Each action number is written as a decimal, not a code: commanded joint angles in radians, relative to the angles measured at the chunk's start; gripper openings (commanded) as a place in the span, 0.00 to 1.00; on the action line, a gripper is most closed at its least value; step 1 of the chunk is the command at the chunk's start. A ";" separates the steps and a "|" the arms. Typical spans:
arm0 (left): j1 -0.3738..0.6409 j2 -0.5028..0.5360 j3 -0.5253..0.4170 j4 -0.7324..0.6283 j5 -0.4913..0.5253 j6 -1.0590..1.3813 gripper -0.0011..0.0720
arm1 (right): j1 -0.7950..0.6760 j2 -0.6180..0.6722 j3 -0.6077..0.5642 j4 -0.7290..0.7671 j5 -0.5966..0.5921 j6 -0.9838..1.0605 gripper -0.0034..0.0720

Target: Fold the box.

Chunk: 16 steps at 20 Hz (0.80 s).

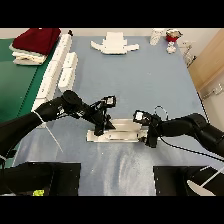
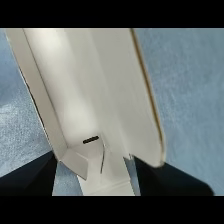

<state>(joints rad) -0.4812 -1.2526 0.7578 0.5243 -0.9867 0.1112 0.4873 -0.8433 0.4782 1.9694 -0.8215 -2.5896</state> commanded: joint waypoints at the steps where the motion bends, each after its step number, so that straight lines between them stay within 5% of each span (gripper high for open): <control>1: 0.001 -0.001 0.000 0.000 0.000 0.000 0.03 | -0.100 -0.057 -0.007 0.193 -0.027 -0.291 1.00; 16: 0.001 -0.001 0.000 0.000 0.000 0.000 0.03 | -0.099 -0.123 -0.006 0.227 -0.021 -0.366 0.99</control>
<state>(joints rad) -0.4812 -1.2526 0.7578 0.5240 -0.9871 0.1112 0.3885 -0.9657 0.4721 2.1975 -0.8215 -2.9509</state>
